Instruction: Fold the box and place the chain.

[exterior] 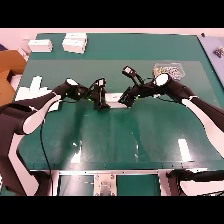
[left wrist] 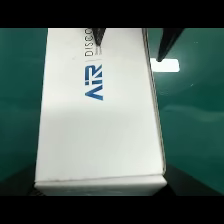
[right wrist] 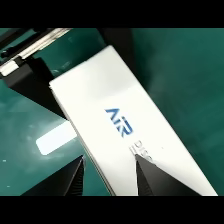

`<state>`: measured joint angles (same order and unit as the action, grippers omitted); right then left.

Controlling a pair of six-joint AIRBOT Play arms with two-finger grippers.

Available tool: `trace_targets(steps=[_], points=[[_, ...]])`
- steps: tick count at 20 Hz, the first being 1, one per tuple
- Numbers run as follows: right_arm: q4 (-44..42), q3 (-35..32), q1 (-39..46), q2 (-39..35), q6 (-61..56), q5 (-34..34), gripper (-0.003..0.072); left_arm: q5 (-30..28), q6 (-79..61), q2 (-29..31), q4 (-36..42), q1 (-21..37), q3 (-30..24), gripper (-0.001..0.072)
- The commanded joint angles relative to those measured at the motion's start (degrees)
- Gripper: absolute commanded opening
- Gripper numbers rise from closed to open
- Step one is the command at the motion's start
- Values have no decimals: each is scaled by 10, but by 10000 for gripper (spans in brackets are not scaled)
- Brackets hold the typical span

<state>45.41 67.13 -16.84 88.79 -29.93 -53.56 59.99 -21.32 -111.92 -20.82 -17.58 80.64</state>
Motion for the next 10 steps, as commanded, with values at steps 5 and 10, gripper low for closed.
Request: trace_targets(steps=[5, 10], points=[[-61, -34, 7, 3, 57, -15, 362, -6, 3, 1, 3, 1, 1, 525], [-178, -30, 42, 0, 109, -16, 260, -6, 3, 1, 3, 1, 1, 525]])
